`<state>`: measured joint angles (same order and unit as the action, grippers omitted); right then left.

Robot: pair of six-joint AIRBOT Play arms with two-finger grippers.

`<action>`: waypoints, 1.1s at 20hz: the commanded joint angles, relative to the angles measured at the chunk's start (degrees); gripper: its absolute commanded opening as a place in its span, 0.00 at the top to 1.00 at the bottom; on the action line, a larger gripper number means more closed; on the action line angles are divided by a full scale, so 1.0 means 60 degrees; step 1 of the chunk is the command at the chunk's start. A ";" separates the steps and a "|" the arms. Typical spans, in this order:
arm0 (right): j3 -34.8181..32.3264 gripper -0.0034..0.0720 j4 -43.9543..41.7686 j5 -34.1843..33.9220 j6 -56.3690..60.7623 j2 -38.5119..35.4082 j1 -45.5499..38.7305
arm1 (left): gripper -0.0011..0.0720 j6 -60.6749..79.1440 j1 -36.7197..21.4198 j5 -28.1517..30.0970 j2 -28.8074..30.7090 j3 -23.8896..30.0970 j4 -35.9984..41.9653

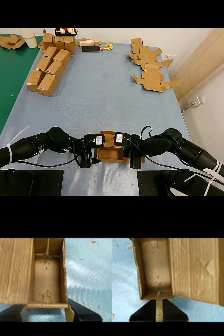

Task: Fold the box.

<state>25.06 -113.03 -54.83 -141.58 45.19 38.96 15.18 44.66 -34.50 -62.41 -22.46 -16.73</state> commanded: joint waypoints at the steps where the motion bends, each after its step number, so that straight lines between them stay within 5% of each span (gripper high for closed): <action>1: -0.0004 0.83 -0.0357 0.0138 -0.0331 0.0026 0.0018 | 0.29 0.0000 -0.0004 0.0004 0.0004 -0.0007 0.0000; 15: -0.0004 0.81 -0.0951 0.0397 -0.0346 0.0565 0.0535 | 0.29 0.0000 -0.0004 0.0004 0.0004 -0.0007 0.0000; 17: -0.0004 0.33 -0.0973 0.0499 -0.0342 0.0557 0.0576 | 0.29 0.0000 -0.0004 0.0004 0.0004 -0.0007 0.0000; 22: -0.0004 0.29 -0.0962 0.0543 -0.0342 0.0561 0.0576 | 0.29 0.0000 -0.0004 0.0004 0.0004 -0.0007 0.0000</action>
<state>25.08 -118.67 -51.83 -143.68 48.42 42.24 15.22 44.69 -34.63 -62.39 -22.46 -16.82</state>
